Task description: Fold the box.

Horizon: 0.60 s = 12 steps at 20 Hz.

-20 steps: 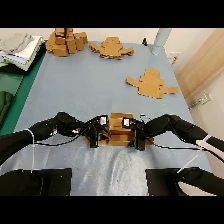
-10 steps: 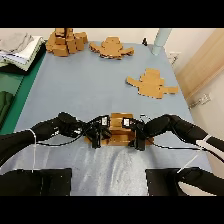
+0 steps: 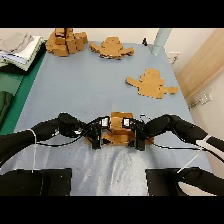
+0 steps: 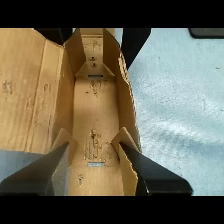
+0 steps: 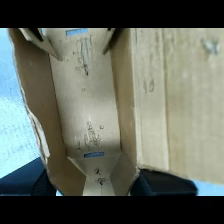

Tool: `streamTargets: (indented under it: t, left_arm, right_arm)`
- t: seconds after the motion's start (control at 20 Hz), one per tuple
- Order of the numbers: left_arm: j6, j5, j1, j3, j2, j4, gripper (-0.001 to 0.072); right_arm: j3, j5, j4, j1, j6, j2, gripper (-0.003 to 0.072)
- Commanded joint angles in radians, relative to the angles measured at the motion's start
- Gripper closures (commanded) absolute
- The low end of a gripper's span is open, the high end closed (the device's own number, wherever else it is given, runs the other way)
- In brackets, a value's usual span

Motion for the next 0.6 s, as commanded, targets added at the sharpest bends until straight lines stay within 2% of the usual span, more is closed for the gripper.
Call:
streamTargets:
  t: [0.0, 0.05, 0.1, 0.2, 0.25, 0.3, 0.45, 0.55]
  left_arm:
    - [-0.014, -0.003, -0.001, 0.001, 0.000, 0.022, 0.0227]
    - [-0.031, -0.002, 0.002, 0.001, 0.000, 0.035, 0.0340]
    - [-0.065, 0.005, 0.006, 0.001, 0.005, 0.064, 0.0424]
    - [-0.173, 0.005, 0.023, 0.001, 0.039, 0.156, 0.0424]
    - [-0.251, 0.004, 0.038, 0.001, 0.072, 0.220, 0.0635]
    - [-0.334, 0.003, 0.052, 0.001, 0.113, 0.293, 0.0696]
    - [-0.657, -0.005, 0.091, 0.001, 0.291, 0.519, 0.0696]
    - [-0.970, 0.002, 0.138, 0.001, 0.418, 0.666, 0.0696]
  right_arm:
    - [0.000, 0.000, 0.001, 0.000, 0.000, 0.000, 0.0115]
    - [0.000, 0.000, 0.001, -0.001, 0.000, 0.000, 0.0115]
    - [0.000, 0.000, 0.001, -0.001, 0.000, 0.000, 0.0115]
    - [0.000, 0.000, 0.000, -0.001, 0.000, 0.000, 0.0115]
    - [0.000, 0.000, 0.001, -0.001, 0.000, 0.000, 0.0115]
    - [0.000, 0.000, 0.001, 0.000, 0.000, 0.000, 0.0115]
    - [0.000, 0.000, 0.001, -0.001, 0.000, 0.000, 0.0114]
    - [0.000, 0.000, 0.001, -0.001, 0.000, 0.000, 0.0114]
